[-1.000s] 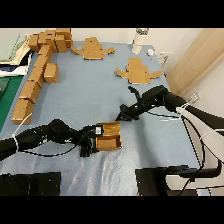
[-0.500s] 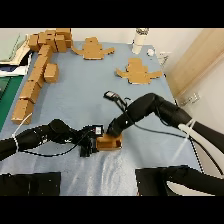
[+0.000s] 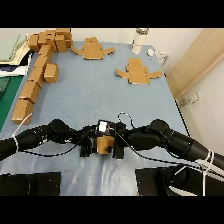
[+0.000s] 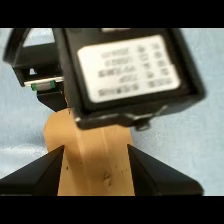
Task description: Fold the box.
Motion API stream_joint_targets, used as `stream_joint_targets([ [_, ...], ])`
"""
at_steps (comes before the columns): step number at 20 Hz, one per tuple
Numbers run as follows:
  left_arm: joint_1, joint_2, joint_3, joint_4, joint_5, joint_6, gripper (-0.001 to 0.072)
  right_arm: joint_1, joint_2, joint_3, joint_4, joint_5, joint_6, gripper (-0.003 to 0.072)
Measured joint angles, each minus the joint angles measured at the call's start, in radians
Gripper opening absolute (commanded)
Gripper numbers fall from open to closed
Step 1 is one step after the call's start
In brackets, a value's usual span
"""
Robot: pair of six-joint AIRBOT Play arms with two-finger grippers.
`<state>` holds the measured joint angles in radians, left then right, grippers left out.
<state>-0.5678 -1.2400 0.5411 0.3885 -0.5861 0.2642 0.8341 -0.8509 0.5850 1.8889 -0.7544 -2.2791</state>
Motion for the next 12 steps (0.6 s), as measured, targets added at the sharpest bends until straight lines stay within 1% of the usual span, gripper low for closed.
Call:
stream_joint_targets([
  [8,0.000,0.000,0.000,0.000,0.000,0.000,0.0520,0.039,0.021,-0.029,-0.055,0.044,-0.157,0.0581],
  [12,0.000,0.000,0.000,0.000,0.000,0.000,0.0520,0.070,0.022,-0.043,-0.116,0.097,-0.202,0.0581],
])
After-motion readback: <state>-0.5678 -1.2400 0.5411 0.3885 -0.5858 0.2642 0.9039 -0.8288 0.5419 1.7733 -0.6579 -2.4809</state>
